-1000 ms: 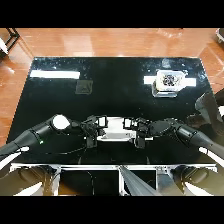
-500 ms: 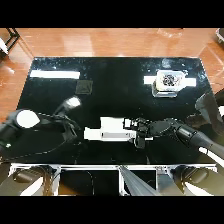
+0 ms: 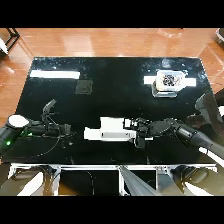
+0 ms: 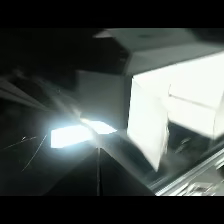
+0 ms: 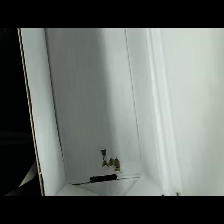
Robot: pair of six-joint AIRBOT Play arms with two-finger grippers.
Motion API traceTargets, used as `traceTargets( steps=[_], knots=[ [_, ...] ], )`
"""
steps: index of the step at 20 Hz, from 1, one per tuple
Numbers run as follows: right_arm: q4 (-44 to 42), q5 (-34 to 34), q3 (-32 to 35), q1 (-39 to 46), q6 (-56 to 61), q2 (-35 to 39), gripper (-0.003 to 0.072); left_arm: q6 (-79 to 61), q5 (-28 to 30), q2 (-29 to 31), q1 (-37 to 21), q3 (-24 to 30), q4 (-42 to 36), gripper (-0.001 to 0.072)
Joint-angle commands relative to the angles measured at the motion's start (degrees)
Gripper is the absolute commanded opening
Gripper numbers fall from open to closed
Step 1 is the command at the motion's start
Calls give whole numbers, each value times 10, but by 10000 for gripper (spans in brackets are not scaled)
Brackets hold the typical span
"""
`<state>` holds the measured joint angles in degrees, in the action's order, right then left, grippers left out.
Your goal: Fold the box and place the chain.
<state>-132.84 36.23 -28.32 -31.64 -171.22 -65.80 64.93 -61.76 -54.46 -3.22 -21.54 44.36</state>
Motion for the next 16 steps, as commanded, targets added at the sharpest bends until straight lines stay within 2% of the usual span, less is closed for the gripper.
traceTargets(
  steps=[1, 4, 9, 13, 16],
  knots=[
    [0, 0, 0, 0, 0, 0, 188, 11, 47, -61, 21, 18, -78, 20],
    [0, 0, 0, 0, 0, 0, 188, 11, 104, -108, 84, 12, -94, 20],
    [1, 0, 0, 0, 0, 0, 188, 9, 131, -151, 143, 10, -126, 20],
    [1, -1, 0, 0, 0, 0, 188, -54, 115, -151, 152, 9, -198, 21],
    [1, 0, 0, 0, 0, 0, 188, -51, 87, -148, 152, -6, -170, 40]
  ],
)
